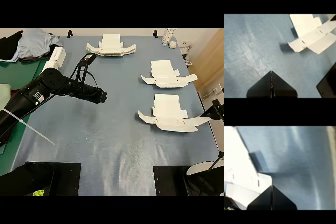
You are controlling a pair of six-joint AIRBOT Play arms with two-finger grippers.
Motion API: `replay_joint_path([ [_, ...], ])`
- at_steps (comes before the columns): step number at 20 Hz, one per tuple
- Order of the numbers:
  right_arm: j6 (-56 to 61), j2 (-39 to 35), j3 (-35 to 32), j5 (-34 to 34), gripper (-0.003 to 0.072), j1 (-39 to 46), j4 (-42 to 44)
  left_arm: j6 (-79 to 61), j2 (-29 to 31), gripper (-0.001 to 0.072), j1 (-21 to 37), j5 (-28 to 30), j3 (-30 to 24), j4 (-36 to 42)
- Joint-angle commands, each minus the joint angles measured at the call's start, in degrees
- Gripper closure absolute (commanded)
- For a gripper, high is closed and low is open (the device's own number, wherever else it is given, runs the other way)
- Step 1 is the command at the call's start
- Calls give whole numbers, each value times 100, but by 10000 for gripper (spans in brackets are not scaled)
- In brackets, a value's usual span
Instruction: Fold the box.
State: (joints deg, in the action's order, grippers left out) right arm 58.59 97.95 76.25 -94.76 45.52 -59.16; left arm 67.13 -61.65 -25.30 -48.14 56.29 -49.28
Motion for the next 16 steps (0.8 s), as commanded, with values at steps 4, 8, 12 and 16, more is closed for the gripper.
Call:
replay_joint_path([
  [4, 201, -337, -437, 52, 683, -955, 1104, 317, 7, 695, 13, -153, 7, 168],
  [8, 136, -1818, -2240, 1414, 684, -1659, 1099, 817, 7, 695, 293, -831, 7, 175],
  [12, 232, -3842, -4363, 1991, 685, -2044, 1150, 750, 20, 695, 640, -1742, -37, 195],
  [16, 754, -5519, -5792, 2306, 685, -2208, 1137, 374, 201, 695, 636, -1921, -623, 713],
])
